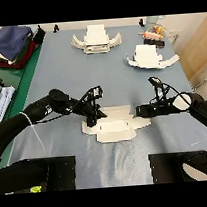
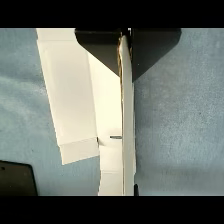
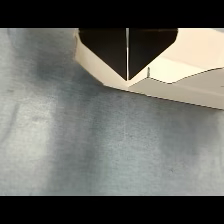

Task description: Fold the box.

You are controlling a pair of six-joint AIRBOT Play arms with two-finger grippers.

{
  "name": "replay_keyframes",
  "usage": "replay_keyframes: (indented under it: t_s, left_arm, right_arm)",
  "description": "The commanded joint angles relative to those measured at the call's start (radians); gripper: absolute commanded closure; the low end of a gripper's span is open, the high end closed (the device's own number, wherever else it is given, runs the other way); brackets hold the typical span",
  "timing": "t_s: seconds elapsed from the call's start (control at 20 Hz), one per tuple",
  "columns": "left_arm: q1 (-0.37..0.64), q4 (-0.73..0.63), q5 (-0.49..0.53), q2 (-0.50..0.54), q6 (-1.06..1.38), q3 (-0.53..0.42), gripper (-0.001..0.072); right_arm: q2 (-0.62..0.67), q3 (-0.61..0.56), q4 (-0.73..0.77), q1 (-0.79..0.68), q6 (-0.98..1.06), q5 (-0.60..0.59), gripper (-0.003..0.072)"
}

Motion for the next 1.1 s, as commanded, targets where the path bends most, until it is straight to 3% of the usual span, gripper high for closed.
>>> replay_keyframes:
  t_s: [0.0, 0.65, 0.8, 1.05]
  left_arm:
    - [-0.001, 0.051, -0.035, 0.001, -0.089, 0.044, 0.0696]
    - [-0.001, 0.048, 0.005, -0.002, -0.032, -0.035, 0.0695]
    - [0.0, 0.048, 0.014, -0.002, -0.032, -0.035, 0.0695]
    - [-0.001, 0.047, 0.013, -0.001, -0.032, -0.035, 0.0695]
  right_arm:
    - [0.004, 0.005, 0.001, 0.001, 0.0, 0.007, 0.0685]
    - [0.005, 0.005, 0.001, 0.001, -0.002, 0.008, 0.0685]
    - [0.039, 0.005, 0.035, 0.009, -0.052, 0.072, 0.0685]
    - [0.196, 0.005, -0.034, 0.241, -0.064, 0.196, 0.0685]
